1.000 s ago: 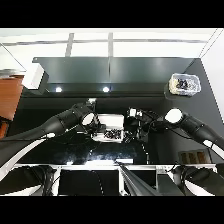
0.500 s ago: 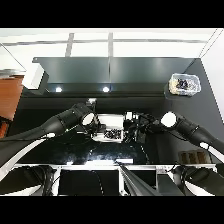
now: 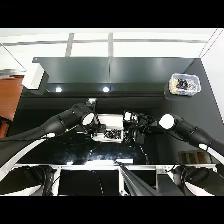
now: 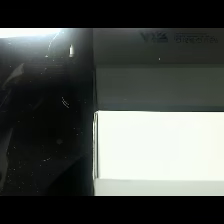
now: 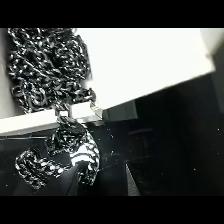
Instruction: Fold the box and place the chain.
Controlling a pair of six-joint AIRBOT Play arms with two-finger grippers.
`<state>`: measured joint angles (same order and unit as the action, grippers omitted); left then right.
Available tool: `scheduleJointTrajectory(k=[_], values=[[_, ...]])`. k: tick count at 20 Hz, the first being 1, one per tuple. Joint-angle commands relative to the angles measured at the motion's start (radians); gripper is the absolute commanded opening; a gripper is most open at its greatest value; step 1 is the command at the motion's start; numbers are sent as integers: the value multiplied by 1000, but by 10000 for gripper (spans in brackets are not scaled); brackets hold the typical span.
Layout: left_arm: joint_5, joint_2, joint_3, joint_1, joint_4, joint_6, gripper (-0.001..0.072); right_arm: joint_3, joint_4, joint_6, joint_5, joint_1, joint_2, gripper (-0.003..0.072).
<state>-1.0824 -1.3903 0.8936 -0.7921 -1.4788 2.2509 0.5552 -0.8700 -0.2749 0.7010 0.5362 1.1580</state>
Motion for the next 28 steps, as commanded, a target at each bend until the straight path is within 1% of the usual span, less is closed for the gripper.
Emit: scheduleJointTrajectory(k=[1, 15, 18, 19, 20, 21, 25, 28], values=[[0, 0, -1, 0, 0, 0, 34, -1, -34, -51, -6, 9, 0, 348], [0, 0, -1, 0, -1, 0, 34, -3, -32, -65, 0, 11, 18, 347], [-1, 0, -1, 0, -1, 0, 34, -3, -46, -67, 3, 37, 29, 344], [0, 0, -1, 0, -1, 0, 34, -3, -47, -67, 2, 43, 29, 238], [-1, 0, -1, 0, -1, 0, 34, -3, -48, -67, 2, 45, 29, 60], [0, 0, -1, 0, -1, 0, 34, -3, -47, -75, 1, 45, 29, 26], [-1, 0, -1, 0, -1, 0, 34, -2, -48, -188, -8, 29, 17, 24], [-1, 0, -1, 0, 0, 0, 34, -1, -48, -259, 5, -9, -48, 24]])
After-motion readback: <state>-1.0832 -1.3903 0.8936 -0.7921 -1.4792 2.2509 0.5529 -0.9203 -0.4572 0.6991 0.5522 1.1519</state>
